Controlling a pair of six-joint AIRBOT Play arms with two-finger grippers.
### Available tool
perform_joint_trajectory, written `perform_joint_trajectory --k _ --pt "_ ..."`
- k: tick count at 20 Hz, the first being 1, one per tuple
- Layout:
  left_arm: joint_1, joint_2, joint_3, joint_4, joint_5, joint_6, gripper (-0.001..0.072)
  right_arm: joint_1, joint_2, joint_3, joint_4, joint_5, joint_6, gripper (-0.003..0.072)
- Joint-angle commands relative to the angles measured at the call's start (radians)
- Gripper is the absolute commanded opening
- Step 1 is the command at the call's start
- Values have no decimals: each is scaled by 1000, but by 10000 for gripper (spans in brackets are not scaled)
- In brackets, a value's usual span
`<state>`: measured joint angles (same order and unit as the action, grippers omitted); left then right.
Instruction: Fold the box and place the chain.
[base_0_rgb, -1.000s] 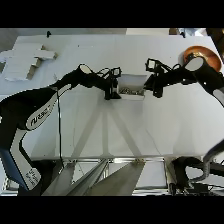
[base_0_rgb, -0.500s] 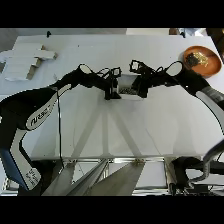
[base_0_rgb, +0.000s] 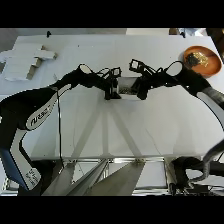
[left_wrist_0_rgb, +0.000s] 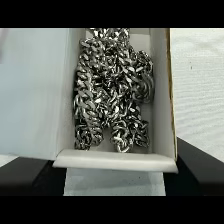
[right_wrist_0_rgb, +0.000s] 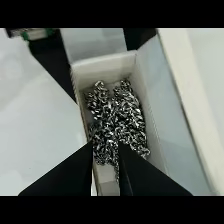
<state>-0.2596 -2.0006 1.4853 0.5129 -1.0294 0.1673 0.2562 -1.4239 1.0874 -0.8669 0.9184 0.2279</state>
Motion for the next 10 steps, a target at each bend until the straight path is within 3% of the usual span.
perform_joint_trajectory --k 1,6,8,10 --pt "0 0 0 0 0 0 350 -16 102 7 5 46 84 172" --pt "0 0 0 0 0 0 350 -134 120 100 101 44 195 185" --pt "0 0 0 0 0 0 350 -183 89 145 121 52 243 288" --pt "0 0 0 0 0 0 350 -227 21 210 127 98 274 316"
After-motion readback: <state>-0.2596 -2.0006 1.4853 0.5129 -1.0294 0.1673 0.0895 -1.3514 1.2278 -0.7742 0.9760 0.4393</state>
